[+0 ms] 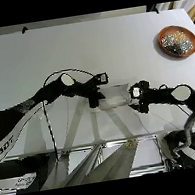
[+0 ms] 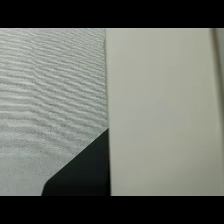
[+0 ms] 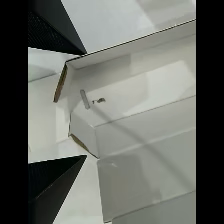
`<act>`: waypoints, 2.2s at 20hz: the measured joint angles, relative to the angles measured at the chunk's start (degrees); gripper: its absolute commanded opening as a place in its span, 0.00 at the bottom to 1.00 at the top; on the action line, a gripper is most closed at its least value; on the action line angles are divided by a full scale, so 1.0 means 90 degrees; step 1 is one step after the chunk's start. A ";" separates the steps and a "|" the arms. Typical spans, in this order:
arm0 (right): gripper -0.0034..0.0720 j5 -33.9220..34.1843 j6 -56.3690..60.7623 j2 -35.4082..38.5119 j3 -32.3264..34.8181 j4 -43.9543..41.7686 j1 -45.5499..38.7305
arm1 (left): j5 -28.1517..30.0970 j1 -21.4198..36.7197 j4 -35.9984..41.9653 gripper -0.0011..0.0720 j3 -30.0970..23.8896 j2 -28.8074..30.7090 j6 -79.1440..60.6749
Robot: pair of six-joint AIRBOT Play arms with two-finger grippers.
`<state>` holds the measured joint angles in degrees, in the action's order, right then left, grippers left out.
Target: Fold the box and place the chain.
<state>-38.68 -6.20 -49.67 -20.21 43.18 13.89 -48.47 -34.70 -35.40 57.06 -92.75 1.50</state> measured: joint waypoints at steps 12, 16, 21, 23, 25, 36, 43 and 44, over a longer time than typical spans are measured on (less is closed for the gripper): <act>0.93 -0.0282 -0.1321 -0.0515 0.0000 -0.0984 -0.0219 | 0.0000 0.0000 0.0000 0.03 0.0000 0.0000 -0.0002; 0.93 -0.0605 -0.1586 -0.0663 -0.0022 -0.1069 -0.0364 | 0.0000 0.0000 -0.0002 0.03 0.0000 0.0000 -0.0002; 0.92 -0.0979 -0.1666 -0.0709 -0.0236 -0.0840 -0.0724 | 0.0000 -0.0002 0.0000 0.03 0.0000 0.0000 -0.0002; 0.92 -0.1035 -0.1681 -0.0738 -0.0325 -0.0831 -0.0770 | 0.0000 0.0000 -0.0002 0.03 0.0000 0.0000 0.0000; 0.92 -0.1083 -0.1695 -0.0797 -0.0393 -0.0826 -0.0797 | 0.0002 -0.0002 0.0000 0.03 0.0000 0.0000 0.0000; 0.93 -0.1127 -0.1763 -0.0942 -0.0461 -0.0947 -0.1035 | 0.0002 0.0000 0.0000 0.03 0.0000 0.0000 0.0000; 0.93 -0.1166 -0.1892 -0.1304 -0.0580 -0.1173 -0.1052 | 0.0000 -0.0002 0.0000 0.03 0.0000 0.0000 0.0000; 0.93 -0.1183 -0.1902 -0.1355 -0.0622 -0.1183 -0.1052 | 0.0000 0.0000 0.0000 0.03 0.0000 0.0000 0.0000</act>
<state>-49.32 -23.31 -61.87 -25.80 32.53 4.43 -48.47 -34.70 -35.40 57.06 -92.75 1.50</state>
